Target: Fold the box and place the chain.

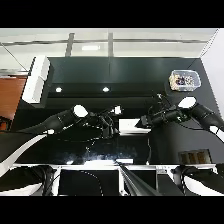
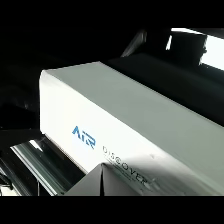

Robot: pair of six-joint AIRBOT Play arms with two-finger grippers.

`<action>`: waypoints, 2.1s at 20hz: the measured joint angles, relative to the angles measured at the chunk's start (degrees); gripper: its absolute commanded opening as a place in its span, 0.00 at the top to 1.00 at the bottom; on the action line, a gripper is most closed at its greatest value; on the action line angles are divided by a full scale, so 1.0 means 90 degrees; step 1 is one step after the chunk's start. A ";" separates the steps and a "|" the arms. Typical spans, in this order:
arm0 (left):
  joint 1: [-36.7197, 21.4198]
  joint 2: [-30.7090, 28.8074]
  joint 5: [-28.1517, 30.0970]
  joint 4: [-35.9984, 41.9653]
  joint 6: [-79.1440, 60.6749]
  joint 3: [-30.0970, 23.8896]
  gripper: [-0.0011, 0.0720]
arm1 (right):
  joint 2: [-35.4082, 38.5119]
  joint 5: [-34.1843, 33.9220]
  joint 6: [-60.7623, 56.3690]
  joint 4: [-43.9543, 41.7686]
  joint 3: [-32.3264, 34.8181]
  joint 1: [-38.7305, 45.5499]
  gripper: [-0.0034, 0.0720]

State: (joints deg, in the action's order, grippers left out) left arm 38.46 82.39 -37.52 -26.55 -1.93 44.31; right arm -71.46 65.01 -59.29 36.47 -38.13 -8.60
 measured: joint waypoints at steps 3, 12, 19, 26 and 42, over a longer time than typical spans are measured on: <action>0.0000 -0.0002 0.0002 0.0002 0.0002 0.0000 0.51 | 0.0189 0.0517 0.0051 0.0270 -0.0381 0.0107 0.94; -0.0019 -0.0182 -0.0053 -0.0080 0.0019 -0.0005 0.02 | 0.1664 0.1705 -0.0306 0.0114 -0.1535 0.1457 0.94; -0.0357 -0.1098 -0.1030 -0.1030 0.1124 -0.0002 0.02 | 0.1902 0.1715 -0.0335 0.0340 -0.1627 0.1904 0.94; 0.0022 -0.0719 -0.1382 -0.1185 0.2159 0.0986 0.02 | 0.1926 0.0952 -0.0287 0.0792 -0.1634 0.3203 0.94; 0.0775 0.1042 -0.1037 -0.1336 0.2404 0.2633 0.02 | 0.1928 0.0634 -0.0265 0.0928 -0.1634 0.3961 0.94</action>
State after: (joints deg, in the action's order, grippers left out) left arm 45.43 91.77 -46.85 -38.57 19.70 68.01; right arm -54.11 70.72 -61.67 44.82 -52.84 27.05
